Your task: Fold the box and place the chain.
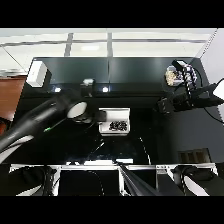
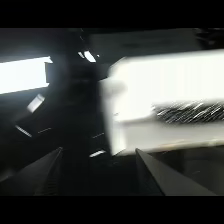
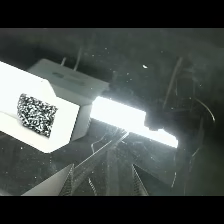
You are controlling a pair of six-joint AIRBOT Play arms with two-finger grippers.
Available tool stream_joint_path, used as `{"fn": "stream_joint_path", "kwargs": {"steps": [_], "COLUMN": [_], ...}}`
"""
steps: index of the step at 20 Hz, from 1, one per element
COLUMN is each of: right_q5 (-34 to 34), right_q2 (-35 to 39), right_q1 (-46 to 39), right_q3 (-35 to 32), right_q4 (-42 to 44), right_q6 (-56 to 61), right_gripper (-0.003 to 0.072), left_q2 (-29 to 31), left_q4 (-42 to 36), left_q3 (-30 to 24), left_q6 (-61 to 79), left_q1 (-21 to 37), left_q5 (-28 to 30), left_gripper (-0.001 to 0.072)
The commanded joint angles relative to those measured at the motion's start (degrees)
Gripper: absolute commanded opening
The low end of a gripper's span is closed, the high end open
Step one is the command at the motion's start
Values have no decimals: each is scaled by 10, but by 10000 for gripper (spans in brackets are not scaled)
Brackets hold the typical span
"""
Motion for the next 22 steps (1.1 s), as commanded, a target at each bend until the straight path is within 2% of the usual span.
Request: {"fn": "stream_joint_path", "kwargs": {"steps": [1,2,3,4,5,7,8,9,12,13,14,16,18,22], "right_q5": [-11,-12,-12,-13,-13,-14,-15,-16,-21,-24,-24,-24,-24,-25], "right_q2": [0,0,0,0,0,0,0,0,0,0,0,0,0,0], "right_q1": [0,0,0,0,0,0,0,0,0,0,0,0,0,0], "right_q3": [-2,-2,-2,-2,-2,-2,-2,-2,-2,-2,-2,-2,-2,-2], "right_q4": [-2,0,1,2,2,2,2,1,1,1,1,1,1,1], "right_q6": [-1,0,3,5,7,8,9,17,52,54,54,64,75,86], "right_gripper": [425,425,425,425,425,425,425,425,425,425,425,425,425,425], "left_q2": [149,190,225,256,271,262,249,236,189,176,165,151,147,144], "left_q4": [99,73,20,-80,-215,-459,-531,-565,-574,-575,-575,-576,-576,-561], "left_q3": [-101,-148,-195,-244,-288,-350,-371,-380,-382,-382,-382,-382,-382,-378], "left_q6": [-5,-8,12,94,229,524,628,681,859,951,1031,1172,1293,1407], "left_q1": [67,121,180,245,306,388,413,424,419,408,392,350,300,213], "left_q5": [-57,-45,-9,50,103,127,129,138,153,153,153,157,185,312], "left_gripper": [524,524,523,523,522,522,522,522,526,649,717,718,717,717]}}
